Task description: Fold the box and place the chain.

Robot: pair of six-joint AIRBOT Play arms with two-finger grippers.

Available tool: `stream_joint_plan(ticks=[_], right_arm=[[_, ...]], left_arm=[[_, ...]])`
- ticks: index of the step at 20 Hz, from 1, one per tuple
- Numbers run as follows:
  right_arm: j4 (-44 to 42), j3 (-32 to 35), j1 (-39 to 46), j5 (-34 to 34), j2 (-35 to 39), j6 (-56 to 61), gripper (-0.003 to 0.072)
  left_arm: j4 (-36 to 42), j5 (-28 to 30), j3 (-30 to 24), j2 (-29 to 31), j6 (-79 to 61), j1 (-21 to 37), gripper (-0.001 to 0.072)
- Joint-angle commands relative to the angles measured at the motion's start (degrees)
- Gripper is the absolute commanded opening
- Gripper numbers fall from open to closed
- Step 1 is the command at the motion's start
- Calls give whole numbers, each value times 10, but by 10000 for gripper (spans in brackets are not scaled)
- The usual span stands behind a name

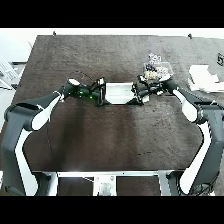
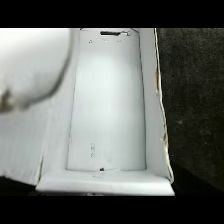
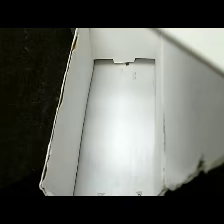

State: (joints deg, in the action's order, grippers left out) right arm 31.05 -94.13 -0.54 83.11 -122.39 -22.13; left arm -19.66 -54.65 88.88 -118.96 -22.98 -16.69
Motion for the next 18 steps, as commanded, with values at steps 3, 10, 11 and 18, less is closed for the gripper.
stream_joint_plan(ticks=[3,10,11,18], right_arm=[[64,-4,0,8,28,24,624],[90,-4,0,10,32,64,624],[99,-3,0,10,32,87,623],[117,-3,15,5,32,97,623]], left_arm=[[0,0,1,0,0,0,515],[0,0,1,0,0,0,514],[0,0,1,0,0,0,515],[0,0,1,0,0,0,515]])
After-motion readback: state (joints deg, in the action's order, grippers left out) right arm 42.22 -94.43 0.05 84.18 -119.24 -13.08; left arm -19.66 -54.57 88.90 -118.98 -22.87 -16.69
